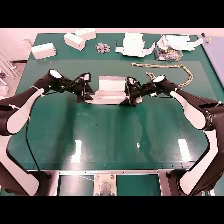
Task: Fold the box and place the chain.
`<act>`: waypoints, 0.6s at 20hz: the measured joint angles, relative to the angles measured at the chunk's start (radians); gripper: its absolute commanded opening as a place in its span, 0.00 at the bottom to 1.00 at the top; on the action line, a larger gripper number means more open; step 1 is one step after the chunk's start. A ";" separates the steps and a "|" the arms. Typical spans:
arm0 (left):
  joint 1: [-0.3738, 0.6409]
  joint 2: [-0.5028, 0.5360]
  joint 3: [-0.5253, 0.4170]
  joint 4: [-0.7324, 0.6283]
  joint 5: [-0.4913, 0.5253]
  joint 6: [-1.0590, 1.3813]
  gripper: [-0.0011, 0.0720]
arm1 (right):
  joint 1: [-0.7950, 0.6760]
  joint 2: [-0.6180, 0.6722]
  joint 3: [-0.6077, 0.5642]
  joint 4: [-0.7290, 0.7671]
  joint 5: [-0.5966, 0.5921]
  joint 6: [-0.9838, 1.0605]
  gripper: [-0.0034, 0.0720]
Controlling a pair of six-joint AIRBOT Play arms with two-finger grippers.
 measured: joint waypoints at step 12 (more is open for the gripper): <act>-0.006 -0.001 0.000 -0.064 -0.047 0.012 0.40 | 0.000 0.000 0.000 0.000 0.000 0.000 0.82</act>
